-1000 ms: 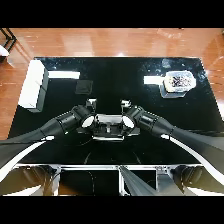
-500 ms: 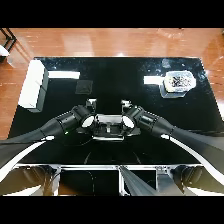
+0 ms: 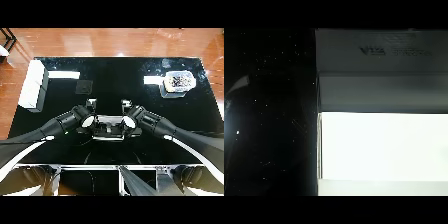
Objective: Fold the box and place the chain.
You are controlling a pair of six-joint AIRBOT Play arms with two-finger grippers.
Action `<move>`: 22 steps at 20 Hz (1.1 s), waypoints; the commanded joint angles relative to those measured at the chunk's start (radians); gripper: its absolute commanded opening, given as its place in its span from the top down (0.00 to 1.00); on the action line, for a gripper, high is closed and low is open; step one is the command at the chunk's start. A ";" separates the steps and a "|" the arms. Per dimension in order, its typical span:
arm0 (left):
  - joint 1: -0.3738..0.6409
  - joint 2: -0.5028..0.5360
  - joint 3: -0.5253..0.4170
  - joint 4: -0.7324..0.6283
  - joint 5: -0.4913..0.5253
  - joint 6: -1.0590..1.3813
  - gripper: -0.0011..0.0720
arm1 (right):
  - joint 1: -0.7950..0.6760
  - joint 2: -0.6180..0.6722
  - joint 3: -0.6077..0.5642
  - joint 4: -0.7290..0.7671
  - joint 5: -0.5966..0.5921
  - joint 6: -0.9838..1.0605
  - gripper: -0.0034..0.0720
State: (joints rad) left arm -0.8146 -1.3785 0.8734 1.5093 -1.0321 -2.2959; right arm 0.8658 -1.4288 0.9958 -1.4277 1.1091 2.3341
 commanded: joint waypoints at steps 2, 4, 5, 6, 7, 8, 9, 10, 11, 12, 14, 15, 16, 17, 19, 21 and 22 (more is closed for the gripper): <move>0.001 0.000 0.000 0.000 -0.001 0.001 0.95 | -0.003 0.010 0.001 -0.022 0.008 0.002 0.52; 0.001 0.000 0.000 0.000 -0.001 0.001 0.95 | -0.003 0.002 0.001 -0.021 0.006 0.004 0.56; 0.001 0.000 0.000 0.000 -0.001 0.001 0.95 | -0.003 -0.003 0.001 -0.021 0.006 0.005 0.57; 0.001 0.000 0.000 0.000 -0.001 0.001 0.95 | -0.003 -0.006 0.001 -0.020 0.001 0.005 0.76; 0.001 0.000 0.000 0.000 -0.001 0.001 0.95 | -0.003 -0.009 0.001 -0.017 -0.013 0.005 0.80; 0.001 0.000 0.000 0.000 0.000 0.001 0.95 | -0.003 -0.009 0.001 -0.013 -0.025 0.005 0.91; 0.001 0.000 0.000 0.000 0.000 0.001 0.95 | -0.003 -0.009 0.001 -0.012 -0.034 0.005 0.92; 0.001 0.000 0.000 0.000 0.000 0.001 0.95 | -0.003 -0.009 0.001 -0.006 -0.039 0.005 0.92; 0.001 0.000 0.000 0.000 0.000 0.001 0.95 | -0.003 -0.009 0.001 -0.005 -0.040 0.005 0.92; 0.001 0.000 0.000 0.000 0.000 0.002 0.95 | -0.003 -0.009 0.001 -0.005 -0.040 0.005 0.92; 0.001 0.000 0.000 0.000 -0.001 0.004 0.95 | -0.003 -0.009 0.001 -0.005 -0.041 0.017 0.91; 0.001 0.000 0.000 0.000 -0.001 0.004 0.95 | -0.003 -0.009 0.001 -0.005 -0.042 0.017 0.91; 0.001 0.000 0.000 -0.002 -0.002 0.003 0.95 | -0.003 -0.009 0.001 -0.005 -0.041 0.017 0.67; 0.001 0.000 0.000 -0.003 -0.001 0.003 0.95 | -0.004 -0.008 0.001 -0.006 -0.040 0.016 0.29; 0.001 0.000 0.000 -0.003 -0.002 0.003 0.95 | -0.003 -0.007 0.001 -0.016 -0.040 0.008 0.22; 0.001 0.000 0.000 -0.003 -0.001 0.003 0.95 | -0.004 0.003 0.001 -0.026 -0.040 -0.021 0.21; 0.001 0.000 0.000 -0.003 -0.001 0.003 0.95 | -0.004 0.014 0.001 -0.028 -0.040 -0.047 0.22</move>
State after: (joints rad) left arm -0.8146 -1.3785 0.8734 1.5059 -1.0325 -2.2917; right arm 0.8619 -1.4288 0.9958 -1.4467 1.0706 2.3291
